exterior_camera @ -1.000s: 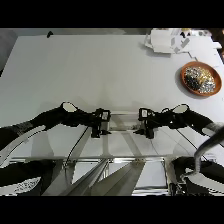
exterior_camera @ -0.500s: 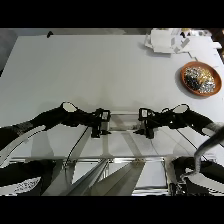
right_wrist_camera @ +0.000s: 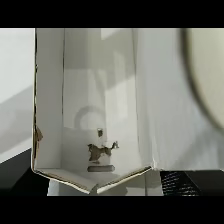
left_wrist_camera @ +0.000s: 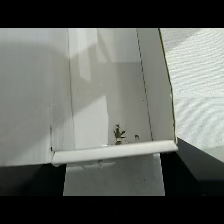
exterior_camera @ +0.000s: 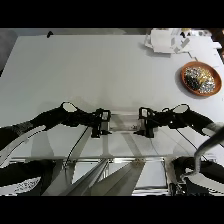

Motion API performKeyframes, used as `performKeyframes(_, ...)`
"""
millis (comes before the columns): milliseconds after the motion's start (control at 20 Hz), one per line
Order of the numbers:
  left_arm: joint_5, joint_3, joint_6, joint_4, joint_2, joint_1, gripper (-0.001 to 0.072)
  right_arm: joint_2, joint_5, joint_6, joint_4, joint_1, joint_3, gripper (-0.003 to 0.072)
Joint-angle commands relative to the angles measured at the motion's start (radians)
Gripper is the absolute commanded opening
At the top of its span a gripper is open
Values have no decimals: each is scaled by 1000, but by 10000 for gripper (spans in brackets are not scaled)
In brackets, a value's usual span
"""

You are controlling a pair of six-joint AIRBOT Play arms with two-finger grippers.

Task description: Fold the box and place the chain.

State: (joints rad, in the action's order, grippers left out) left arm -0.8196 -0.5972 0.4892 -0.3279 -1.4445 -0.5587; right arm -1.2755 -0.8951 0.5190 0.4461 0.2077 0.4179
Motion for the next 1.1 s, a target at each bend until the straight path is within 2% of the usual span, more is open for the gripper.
performKeyframes(0, 0, 0, 1, -1, 0, 0, 150, 26, 9, -27, 35, 0, 0, 692)
performKeyframes(350, 0, 0, 1, -1, 0, 0, 150, 142, 68, -286, 261, 0, 1, 684)
performKeyframes(550, 0, 0, 1, -1, 0, 0, 150, 237, 70, -458, 446, 0, 1, 682)
performKeyframes(650, 0, 0, 1, -1, 0, 0, 150, 322, 52, -574, 553, 0, 1, 680)
performKeyframes(700, 0, 0, 0, -1, 0, 0, 150, 376, 34, -611, 602, 0, 1, 651)
performKeyframes(850, 0, 0, 0, -1, 0, 0, 150, 544, 13, -656, 607, 0, 1, 610)
performKeyframes(1000, 0, 0, 1, -1, 0, 0, 150, 656, -4, -652, 397, 0, 1, 379)
performKeyframes(1050, 0, 0, 0, -1, 0, 0, 150, 665, -19, -646, 308, 0, 1, 233)
